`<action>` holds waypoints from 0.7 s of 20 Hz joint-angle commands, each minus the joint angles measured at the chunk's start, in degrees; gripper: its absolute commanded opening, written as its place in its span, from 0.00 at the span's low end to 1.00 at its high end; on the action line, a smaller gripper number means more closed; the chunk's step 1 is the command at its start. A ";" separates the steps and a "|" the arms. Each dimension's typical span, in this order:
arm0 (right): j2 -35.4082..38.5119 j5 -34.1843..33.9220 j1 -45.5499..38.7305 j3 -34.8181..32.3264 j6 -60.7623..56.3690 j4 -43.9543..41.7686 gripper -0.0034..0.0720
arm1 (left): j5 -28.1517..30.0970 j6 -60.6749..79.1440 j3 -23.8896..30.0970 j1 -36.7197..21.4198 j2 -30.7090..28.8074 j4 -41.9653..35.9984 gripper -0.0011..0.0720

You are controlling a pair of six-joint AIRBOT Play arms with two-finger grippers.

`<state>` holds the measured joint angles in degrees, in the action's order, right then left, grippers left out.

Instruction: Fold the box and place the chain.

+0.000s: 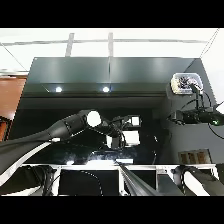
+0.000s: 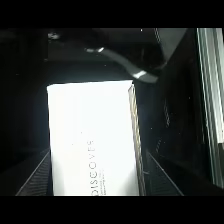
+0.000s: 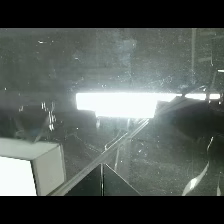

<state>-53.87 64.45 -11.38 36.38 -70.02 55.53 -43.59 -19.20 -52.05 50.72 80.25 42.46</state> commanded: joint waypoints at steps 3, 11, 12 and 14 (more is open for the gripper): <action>0.04 0.00 -0.04 0.02 -0.02 0.00 0.05 | 4.07 -11.93 -0.02 3.39 0.20 14.32 0.99; 0.04 0.04 -0.04 0.02 -0.04 -0.02 0.05 | 5.46 -18.45 -0.04 6.82 1.53 21.79 0.77; 0.04 0.00 -0.04 0.02 -0.04 -0.02 0.05 | 5.31 -18.78 -0.04 6.78 1.03 22.05 0.54; 0.04 0.00 -0.04 0.02 -0.04 -0.02 0.05 | 4.92 -20.09 -0.04 4.96 -1.05 22.40 0.31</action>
